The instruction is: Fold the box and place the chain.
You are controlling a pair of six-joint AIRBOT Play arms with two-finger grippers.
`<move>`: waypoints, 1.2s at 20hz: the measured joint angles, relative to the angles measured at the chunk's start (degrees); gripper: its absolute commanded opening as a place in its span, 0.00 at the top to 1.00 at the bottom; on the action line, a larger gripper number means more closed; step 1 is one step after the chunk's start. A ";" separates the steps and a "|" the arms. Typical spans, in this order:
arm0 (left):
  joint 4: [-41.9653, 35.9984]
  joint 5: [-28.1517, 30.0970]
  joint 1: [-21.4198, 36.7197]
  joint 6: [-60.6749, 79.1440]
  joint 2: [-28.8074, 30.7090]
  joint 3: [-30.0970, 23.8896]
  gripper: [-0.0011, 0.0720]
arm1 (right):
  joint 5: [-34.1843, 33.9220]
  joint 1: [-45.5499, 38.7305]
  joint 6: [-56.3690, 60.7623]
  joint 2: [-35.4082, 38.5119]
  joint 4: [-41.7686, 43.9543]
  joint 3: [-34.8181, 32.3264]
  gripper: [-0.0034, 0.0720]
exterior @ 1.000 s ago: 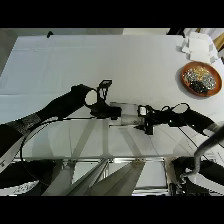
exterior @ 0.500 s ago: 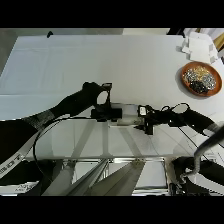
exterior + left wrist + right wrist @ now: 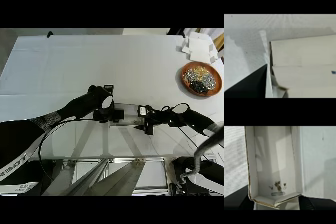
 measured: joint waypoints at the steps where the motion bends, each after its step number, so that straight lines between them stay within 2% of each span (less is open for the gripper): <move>1: 0.46 0.09 -0.15 -0.48 -0.02 0.00 0.62 | 0.02 0.00 0.00 0.00 0.00 -0.02 0.56; 6: 2.21 0.85 -1.38 -3.76 -0.02 0.00 0.64 | 0.02 0.00 0.00 0.00 0.00 -0.02 0.56; 8: 3.13 0.59 -1.84 -4.66 -0.02 0.00 0.88 | 0.07 -0.02 0.02 0.00 -0.02 0.00 0.56; 10: 3.82 0.31 -2.32 -5.22 -0.02 0.00 0.90 | 0.07 -0.02 0.02 0.00 -0.04 0.00 0.56; 12: 4.11 0.35 -2.75 -5.62 -0.02 0.00 0.98 | 0.09 -0.02 0.02 0.02 -0.07 0.00 0.56; 17: 4.33 0.63 -3.56 -5.90 -0.02 0.00 0.95 | 0.09 -0.04 0.02 0.04 -0.09 0.00 0.56; 18: 4.35 0.70 -3.65 -5.88 -0.02 0.00 0.85 | 0.09 -0.04 0.02 0.04 -0.09 0.00 0.56; 19: 4.26 0.98 -3.76 -5.79 -0.02 0.00 0.68 | 0.09 -0.04 -0.02 0.04 -0.11 0.00 0.56; 20: 3.85 1.70 -3.82 -5.79 -0.02 0.00 0.63 | 0.07 -0.04 -0.02 0.04 -0.11 0.00 0.56; 22: 3.74 1.84 -3.87 -5.79 -0.02 0.00 0.63 | 0.04 -0.04 -0.13 0.04 -0.09 0.00 0.56; 23: 3.85 1.73 -3.87 -5.81 -0.02 0.00 0.67 | 0.04 -0.04 -0.15 0.04 -0.09 0.00 0.56; 24: 4.07 1.60 -3.89 -5.84 -0.02 0.00 0.78 | 0.02 -0.04 -0.15 0.04 -0.07 0.00 0.56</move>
